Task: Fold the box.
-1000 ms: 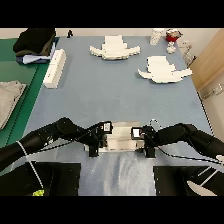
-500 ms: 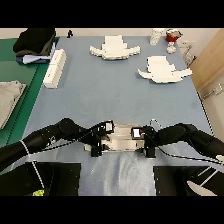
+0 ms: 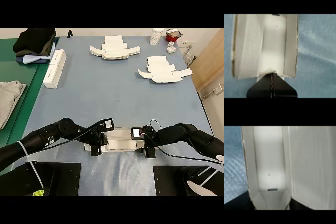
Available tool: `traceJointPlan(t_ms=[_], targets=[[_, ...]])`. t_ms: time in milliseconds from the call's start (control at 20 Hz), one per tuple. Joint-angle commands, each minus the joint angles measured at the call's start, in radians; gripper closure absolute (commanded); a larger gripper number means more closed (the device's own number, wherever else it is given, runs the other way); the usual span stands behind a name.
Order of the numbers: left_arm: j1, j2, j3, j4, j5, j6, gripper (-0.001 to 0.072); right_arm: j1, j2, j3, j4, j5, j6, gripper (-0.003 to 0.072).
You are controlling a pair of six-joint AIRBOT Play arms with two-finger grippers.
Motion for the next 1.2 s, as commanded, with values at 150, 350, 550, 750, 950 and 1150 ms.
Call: traceJointPlan(t_ms=[150,350,550,750,950,1150], targets=[[0.066,0.138,0.103,0.447,-0.201,-0.721,0.0698,0.001,0.000,0.000,0.000,0.000,0.001,0.0190],[0.226,0.269,0.134,0.614,-0.359,-1.117,0.0697,0.001,0.000,0.000,0.000,0.000,0.001,0.0190],[0.464,0.326,0.120,0.782,-0.464,-1.352,0.0697,0.001,0.000,0.000,0.000,0.000,0.001,0.0190],[0.599,0.284,0.037,0.471,-0.521,-1.218,0.0698,0.001,0.000,0.000,0.000,0.000,0.001,0.0190],[0.506,0.279,-0.135,0.242,-0.383,-1.212,0.0699,0.001,0.000,0.000,0.000,0.000,0.001,0.0190],[0.310,0.278,-0.196,0.109,-0.194,-1.249,0.0699,0.001,0.000,0.000,0.000,0.000,0.001,0.0190]])
